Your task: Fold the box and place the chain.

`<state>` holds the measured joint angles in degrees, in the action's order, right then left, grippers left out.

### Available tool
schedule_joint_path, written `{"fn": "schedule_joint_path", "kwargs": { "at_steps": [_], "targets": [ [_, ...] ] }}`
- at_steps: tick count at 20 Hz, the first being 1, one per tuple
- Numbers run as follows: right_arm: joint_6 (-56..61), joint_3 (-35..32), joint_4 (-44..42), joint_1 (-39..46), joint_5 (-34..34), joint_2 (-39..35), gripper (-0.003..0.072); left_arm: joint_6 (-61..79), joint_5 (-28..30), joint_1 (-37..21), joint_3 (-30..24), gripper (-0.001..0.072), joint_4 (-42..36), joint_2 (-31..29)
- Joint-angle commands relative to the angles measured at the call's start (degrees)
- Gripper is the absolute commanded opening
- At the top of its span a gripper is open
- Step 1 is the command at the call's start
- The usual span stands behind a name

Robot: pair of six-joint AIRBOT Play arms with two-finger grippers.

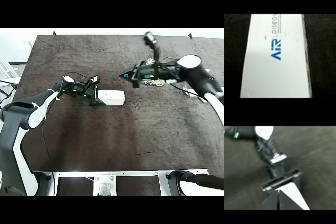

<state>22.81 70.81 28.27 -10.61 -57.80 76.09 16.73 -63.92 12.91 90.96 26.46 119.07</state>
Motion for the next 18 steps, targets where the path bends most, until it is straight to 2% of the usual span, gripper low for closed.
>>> {"fn": "schedule_joint_path", "kwargs": {
  "at_steps": [1,7,10,11,15,18],
  "targets": [
    [1.7,-13.5,5.0,0.1,9.4,-13.9,0.0006,0.0,-0.3,0.0,0.0,0.0339,-0.1,0.0],
    [4.2,-39.0,5.0,1.1,22.9,-31.1,0.0007,0.0,-0.2,0.0,0.0,0.0339,-0.1,0.0],
    [4.2,-47.9,3.3,1.0,27.3,-35.7,0.0008,0.0,-0.2,0.0,0.0,0.0318,-1.0,0.0],
    [4.2,-49.5,3.3,1.0,27.5,-36.6,0.0008,-1.0,-0.4,0.0,0.0,0.0009,-1.3,-0.3],
    [4.2,-50.7,3.3,1.1,27.4,-37.1,0.0008,-10.4,-0.7,-2.7,0.0,0.0013,-1.1,-5.6],
    [4.3,-50.7,3.3,1.0,27.4,-37.1,0.0008,-17.0,1.9,-7.0,-2.3,0.0013,-1.0,-14.0]
  ]
}}
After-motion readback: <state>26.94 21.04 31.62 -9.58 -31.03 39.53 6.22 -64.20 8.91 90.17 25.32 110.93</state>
